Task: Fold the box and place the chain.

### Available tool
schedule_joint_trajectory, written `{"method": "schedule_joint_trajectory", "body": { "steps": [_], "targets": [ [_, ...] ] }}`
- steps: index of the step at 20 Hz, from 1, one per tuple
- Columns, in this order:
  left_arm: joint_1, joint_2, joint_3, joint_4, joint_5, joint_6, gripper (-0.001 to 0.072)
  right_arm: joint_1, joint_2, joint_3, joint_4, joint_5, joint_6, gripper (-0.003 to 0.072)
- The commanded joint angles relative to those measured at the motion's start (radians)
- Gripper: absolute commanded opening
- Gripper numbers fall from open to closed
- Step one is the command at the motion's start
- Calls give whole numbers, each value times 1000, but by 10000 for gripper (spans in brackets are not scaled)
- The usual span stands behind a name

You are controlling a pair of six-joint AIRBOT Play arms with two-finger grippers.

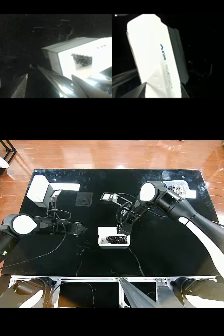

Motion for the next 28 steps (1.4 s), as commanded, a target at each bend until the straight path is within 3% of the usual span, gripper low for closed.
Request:
{"method": "schedule_joint_trajectory", "body": {
  "steps": [1, 10, 12, 19, 20, 21, 28],
  "targets": [
    [1, -4, 0, 0, 3, -3, 642, 1, -1, 0, 7, 10, 0, 474],
    [1, -14, 0, 0, 3, -3, 642, 1, -1, 0, 11, 36, 69, 473],
    [1, -14, 0, -1, 3, -3, 642, 1, -1, 0, 11, 44, 69, 359],
    [1, -14, 0, 0, 3, -2, 642, 13, -1, 0, 10, 62, 67, 355],
    [1, -14, 0, 0, 3, -3, 642, 15, -1, 0, 10, 60, 66, 266],
    [1, -14, 0, 0, 3, -2, 642, 17, -1, 0, 10, 56, 66, 240],
    [1, -14, 0, 0, 3, -2, 642, 21, -1, 0, -18, 47, 72, 239]
  ]
}}
